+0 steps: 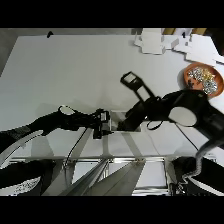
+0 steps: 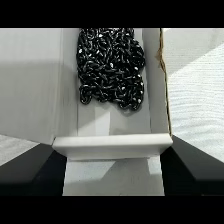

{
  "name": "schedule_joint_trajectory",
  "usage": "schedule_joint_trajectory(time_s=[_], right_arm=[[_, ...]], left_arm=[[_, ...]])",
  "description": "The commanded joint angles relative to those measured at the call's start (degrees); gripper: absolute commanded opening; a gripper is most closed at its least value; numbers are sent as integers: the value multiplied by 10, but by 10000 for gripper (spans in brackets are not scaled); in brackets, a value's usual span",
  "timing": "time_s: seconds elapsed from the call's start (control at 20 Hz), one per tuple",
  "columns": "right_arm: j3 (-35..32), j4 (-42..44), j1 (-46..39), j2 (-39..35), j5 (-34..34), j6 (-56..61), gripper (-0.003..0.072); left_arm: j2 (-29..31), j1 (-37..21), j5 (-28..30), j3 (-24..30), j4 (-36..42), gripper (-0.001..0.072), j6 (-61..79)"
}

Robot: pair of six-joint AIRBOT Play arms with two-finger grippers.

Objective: Fold the box and place the chain.

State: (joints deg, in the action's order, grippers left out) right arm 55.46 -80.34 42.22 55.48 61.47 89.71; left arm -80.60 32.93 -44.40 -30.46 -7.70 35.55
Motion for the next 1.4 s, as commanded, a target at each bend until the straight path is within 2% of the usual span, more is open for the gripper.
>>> schedule_joint_trajectory(time_s=[0.0, 0.25, 0.45, 0.8, 0.85, 0.9, 0.95, 1.35], right_arm=[[27, -71, -70, -13, 22, 1, 205], [25, -82, -252, 30, 26, 0, 204], [3, -80, -328, 85, 16, -2, 205], [-41, -79, -332, 156, -25, -2, 212], [-41, -79, -332, 165, -25, -2, 248], [-41, -79, -332, 173, -26, -2, 321], [-41, -79, -332, 182, -26, -2, 347], [-41, -80, -332, 193, -46, -2, 344]], left_arm=[[0, 0, 0, 0, 0, 255, 0], [0, 0, 0, 0, 0, 255, 0], [0, 0, 0, 0, 0, 255, 0], [0, 0, 0, 0, 0, 255, 0], [0, 0, 0, 0, 0, 255, 0], [0, 0, 0, 0, 0, 255, 0], [0, 0, 0, 0, 0, 255, 0], [0, 0, 0, 0, 0, 255, 0]])
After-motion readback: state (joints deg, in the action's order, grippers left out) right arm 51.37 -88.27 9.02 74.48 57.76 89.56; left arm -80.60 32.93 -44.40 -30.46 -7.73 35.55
